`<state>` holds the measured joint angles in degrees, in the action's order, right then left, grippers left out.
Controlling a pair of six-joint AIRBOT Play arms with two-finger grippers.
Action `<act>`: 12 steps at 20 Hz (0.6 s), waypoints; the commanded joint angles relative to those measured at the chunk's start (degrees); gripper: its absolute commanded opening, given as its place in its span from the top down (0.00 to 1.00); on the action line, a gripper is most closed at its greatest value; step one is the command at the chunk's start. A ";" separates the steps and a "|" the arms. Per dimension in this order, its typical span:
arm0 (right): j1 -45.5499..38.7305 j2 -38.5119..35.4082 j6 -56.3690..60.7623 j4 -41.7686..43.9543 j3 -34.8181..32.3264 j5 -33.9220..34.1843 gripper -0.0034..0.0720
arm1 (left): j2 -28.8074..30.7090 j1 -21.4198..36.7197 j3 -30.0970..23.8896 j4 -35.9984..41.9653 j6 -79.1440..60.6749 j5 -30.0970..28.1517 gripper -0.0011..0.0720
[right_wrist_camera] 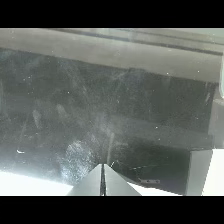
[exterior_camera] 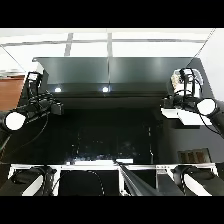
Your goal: Fold the box and place the chain.
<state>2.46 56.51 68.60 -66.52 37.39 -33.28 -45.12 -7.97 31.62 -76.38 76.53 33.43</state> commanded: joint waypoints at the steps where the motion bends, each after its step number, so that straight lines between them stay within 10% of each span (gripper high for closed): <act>1: 0.04 0.02 0.02 0.00 -0.02 0.00 0.94 | 0.02 -0.02 -0.02 -0.02 -0.02 0.00 0.95; 12: 0.04 0.02 0.00 0.00 -0.02 0.00 0.94 | 0.02 -0.02 -0.02 0.66 0.00 -0.02 0.95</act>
